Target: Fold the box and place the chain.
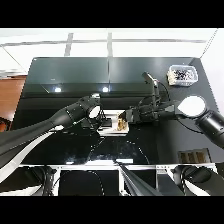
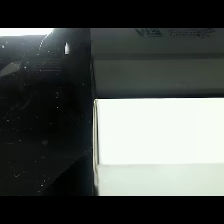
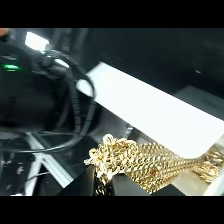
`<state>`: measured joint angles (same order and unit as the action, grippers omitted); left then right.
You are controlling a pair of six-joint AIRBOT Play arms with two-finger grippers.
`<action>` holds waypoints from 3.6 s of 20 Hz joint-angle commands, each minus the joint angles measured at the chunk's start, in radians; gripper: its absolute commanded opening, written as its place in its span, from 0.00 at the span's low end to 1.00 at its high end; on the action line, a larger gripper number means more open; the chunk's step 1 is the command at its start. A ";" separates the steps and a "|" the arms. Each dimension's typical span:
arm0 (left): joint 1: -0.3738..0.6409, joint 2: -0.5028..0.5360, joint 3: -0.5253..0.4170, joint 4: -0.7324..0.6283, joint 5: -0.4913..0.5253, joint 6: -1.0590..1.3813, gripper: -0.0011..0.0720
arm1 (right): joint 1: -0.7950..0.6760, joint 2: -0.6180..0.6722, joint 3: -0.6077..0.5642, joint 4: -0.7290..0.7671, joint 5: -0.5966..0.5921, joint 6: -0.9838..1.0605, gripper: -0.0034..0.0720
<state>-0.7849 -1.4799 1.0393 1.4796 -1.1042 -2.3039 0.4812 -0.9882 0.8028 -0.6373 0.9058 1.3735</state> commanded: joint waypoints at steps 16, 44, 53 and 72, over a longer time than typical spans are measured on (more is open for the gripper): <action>0.001 -0.002 0.001 0.000 0.005 0.000 0.05 | -0.215 -0.046 0.021 -0.215 0.153 0.021 0.20; 0.608 0.470 -0.574 -0.959 0.188 1.984 0.79 | -0.307 -0.042 0.019 -0.258 0.219 0.021 0.20; 0.523 0.335 -0.541 -0.916 0.237 2.623 1.00 | -0.307 -0.042 0.019 -0.254 0.220 0.026 0.20; 0.396 0.180 -0.442 -0.949 0.298 2.619 0.96 | -0.307 -0.042 0.019 -0.255 0.208 0.025 0.20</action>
<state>-0.3847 -1.2949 0.5941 0.5339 -0.7998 0.3149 0.1745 -1.0309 0.8211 -0.8917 1.1194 1.3991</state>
